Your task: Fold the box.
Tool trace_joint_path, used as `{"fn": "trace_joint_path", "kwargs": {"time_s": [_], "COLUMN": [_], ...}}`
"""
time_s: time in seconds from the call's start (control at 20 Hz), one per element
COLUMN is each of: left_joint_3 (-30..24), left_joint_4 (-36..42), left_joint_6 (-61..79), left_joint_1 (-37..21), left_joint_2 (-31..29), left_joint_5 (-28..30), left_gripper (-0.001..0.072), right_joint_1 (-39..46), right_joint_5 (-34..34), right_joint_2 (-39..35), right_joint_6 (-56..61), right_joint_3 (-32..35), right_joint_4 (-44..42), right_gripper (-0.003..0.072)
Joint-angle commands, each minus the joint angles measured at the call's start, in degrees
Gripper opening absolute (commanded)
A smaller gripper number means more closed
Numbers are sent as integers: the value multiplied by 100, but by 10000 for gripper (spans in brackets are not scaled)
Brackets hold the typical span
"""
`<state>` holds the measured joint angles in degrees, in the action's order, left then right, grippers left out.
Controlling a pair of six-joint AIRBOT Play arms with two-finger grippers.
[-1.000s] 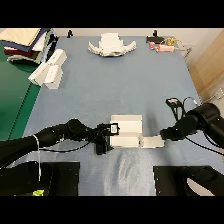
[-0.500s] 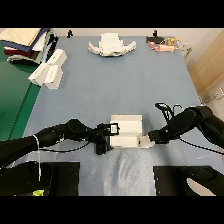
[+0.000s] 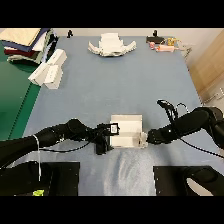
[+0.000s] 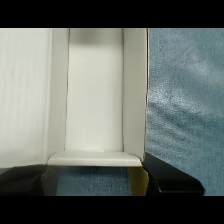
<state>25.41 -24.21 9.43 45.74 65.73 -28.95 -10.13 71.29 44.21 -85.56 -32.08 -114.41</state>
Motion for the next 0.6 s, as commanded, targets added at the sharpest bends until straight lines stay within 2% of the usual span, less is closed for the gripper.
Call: {"fn": "trace_joint_path", "kwargs": {"time_s": [0.0,0.2,0.45,0.55], "left_joint_3": [2,2,2,2], "left_joint_4": [0,0,0,0], "left_joint_6": [0,0,0,0], "left_joint_1": [-2,-2,-2,-2], "left_joint_2": [0,0,0,0], "left_joint_5": [2,2,2,2], "left_gripper": [388,388,388,388], "right_joint_1": [0,-111,-922,-1300], "right_joint_5": [-37,-210,-820,-986], "right_joint_2": [0,356,1051,1320], "right_joint_6": [-7,-203,-116,400], "right_joint_3": [-35,-28,-164,-310], "right_joint_4": [-203,-208,-44,243], "right_gripper": [367,368,368,366]}}
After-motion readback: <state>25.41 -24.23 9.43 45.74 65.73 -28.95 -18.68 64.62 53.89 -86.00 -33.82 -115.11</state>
